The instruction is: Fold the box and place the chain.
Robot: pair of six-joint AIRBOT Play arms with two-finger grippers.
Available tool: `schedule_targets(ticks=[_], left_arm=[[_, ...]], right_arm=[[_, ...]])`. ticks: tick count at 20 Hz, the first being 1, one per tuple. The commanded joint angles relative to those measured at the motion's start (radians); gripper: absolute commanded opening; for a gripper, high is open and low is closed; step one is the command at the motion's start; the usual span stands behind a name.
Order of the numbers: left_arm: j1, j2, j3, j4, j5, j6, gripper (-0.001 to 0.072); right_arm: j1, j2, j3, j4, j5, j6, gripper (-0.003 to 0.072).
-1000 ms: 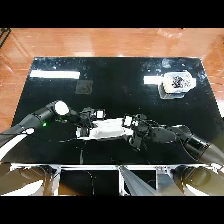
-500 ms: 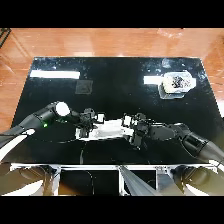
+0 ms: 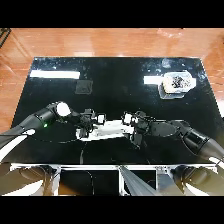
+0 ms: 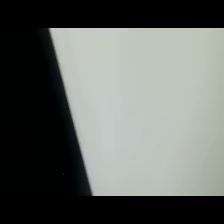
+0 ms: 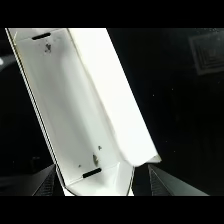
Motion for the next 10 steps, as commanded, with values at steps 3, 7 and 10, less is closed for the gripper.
schedule_targets(ticks=[3,7,10], left_arm=[[0.0,0.0,0.001,0.001,0.0,0.0,0.0019],[0.0,0.0,0.001,0.001,0.0,-0.001,0.0019],[0.0,0.0,0.001,0.001,0.0,-0.001,0.002]], right_arm=[[-0.005,-0.047,0.01,0.038,-0.012,-0.097,0.0702],[-0.005,-0.085,0.043,0.064,-0.037,-0.153,0.0702],[-0.018,-0.111,0.084,0.063,-0.076,-0.153,0.0701]])
